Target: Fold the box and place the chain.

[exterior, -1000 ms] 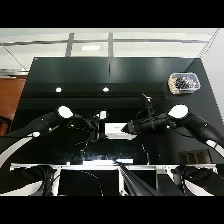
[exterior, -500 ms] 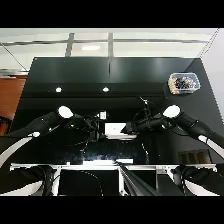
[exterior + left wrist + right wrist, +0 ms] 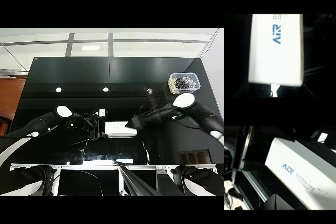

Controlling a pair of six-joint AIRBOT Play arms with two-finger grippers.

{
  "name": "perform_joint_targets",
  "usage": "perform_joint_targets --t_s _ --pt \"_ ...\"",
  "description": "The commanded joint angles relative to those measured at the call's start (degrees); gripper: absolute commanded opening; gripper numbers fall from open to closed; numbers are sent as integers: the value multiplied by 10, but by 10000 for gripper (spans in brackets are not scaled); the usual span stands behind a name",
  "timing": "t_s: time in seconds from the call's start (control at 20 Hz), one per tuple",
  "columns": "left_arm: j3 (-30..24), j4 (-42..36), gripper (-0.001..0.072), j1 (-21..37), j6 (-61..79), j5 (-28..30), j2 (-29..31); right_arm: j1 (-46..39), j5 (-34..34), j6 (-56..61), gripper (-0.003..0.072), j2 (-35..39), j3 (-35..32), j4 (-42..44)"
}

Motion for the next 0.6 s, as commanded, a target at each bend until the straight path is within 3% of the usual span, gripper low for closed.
perform_joint_targets --t_s 0.0,0.25,0.4,0.55 --pt "1 17 717 6 -14 -10 22 -82 87 26 4 68 37 -60" --pt "1 125 717 16 -143 -33 87 -213 117 40 4 148 37 -130" --pt "21 110 716 -17 -148 -32 99 -237 101 40 4 152 37 -135" --pt "73 110 711 -68 -181 9 78 -237 82 40 4 152 37 -134"
